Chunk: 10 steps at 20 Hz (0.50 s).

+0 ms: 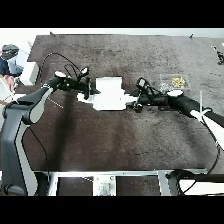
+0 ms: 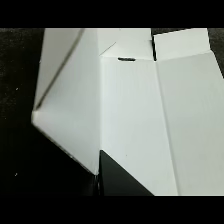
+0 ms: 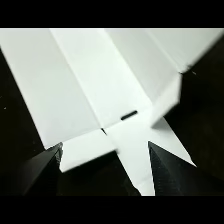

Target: Fold the box and place the chain.

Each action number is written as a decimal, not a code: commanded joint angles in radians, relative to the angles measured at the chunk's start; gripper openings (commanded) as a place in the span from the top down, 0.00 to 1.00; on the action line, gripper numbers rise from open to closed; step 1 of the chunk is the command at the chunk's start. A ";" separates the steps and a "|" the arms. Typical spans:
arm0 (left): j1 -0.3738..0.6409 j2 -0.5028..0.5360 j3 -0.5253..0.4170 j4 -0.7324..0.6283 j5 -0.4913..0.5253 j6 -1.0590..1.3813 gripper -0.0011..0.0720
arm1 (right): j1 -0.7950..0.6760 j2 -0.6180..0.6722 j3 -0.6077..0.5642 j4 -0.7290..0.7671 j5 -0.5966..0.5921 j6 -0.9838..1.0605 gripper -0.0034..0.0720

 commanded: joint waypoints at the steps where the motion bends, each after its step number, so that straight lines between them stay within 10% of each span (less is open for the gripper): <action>1: 0.000 -0.001 0.000 0.002 0.002 0.001 0.97 | 0.063 -0.042 0.048 -0.114 -0.002 -0.013 0.13; 10: 0.000 -0.001 0.000 0.002 0.004 0.001 0.97 | 0.179 -0.117 0.108 -0.352 -0.130 0.105 0.13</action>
